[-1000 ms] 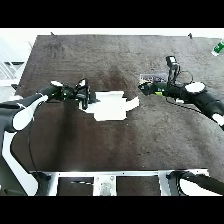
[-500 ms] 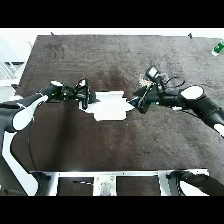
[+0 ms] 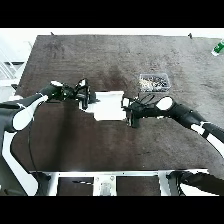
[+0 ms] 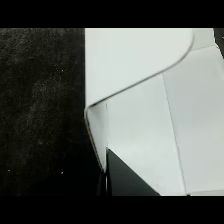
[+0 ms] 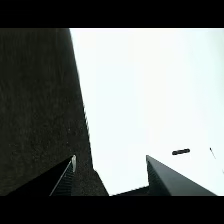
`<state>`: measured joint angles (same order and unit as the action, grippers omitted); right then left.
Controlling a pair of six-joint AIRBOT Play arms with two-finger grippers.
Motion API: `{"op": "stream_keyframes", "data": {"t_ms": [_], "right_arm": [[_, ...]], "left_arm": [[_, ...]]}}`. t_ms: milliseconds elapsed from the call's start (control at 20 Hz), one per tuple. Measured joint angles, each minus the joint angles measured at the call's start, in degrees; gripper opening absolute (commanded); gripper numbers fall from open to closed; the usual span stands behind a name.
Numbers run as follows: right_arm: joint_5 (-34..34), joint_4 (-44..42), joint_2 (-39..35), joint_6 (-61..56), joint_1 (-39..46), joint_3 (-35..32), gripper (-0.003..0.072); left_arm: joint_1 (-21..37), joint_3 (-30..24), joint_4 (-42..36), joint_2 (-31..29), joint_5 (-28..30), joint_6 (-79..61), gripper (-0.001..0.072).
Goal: Fold the box and place the chain.
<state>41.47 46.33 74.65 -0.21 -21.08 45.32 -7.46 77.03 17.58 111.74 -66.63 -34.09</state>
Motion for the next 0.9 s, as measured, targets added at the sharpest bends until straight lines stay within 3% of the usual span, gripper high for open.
{"op": "stream_keyframes", "data": {"t_ms": [200, 900], "right_arm": [[-3.19, 2.69, 2.95, 0.61, -1.99, -0.07, 0.0555], [-12.22, 4.13, 6.14, -0.17, -4.46, 0.44, 0.0554]], "left_arm": [[0.0, 0.0, 0.0, 0.0, 0.0, 0.0, 0.0022], [0.02, 0.0, -0.04, 0.0, 0.09, 0.0, 0.0022]]}}
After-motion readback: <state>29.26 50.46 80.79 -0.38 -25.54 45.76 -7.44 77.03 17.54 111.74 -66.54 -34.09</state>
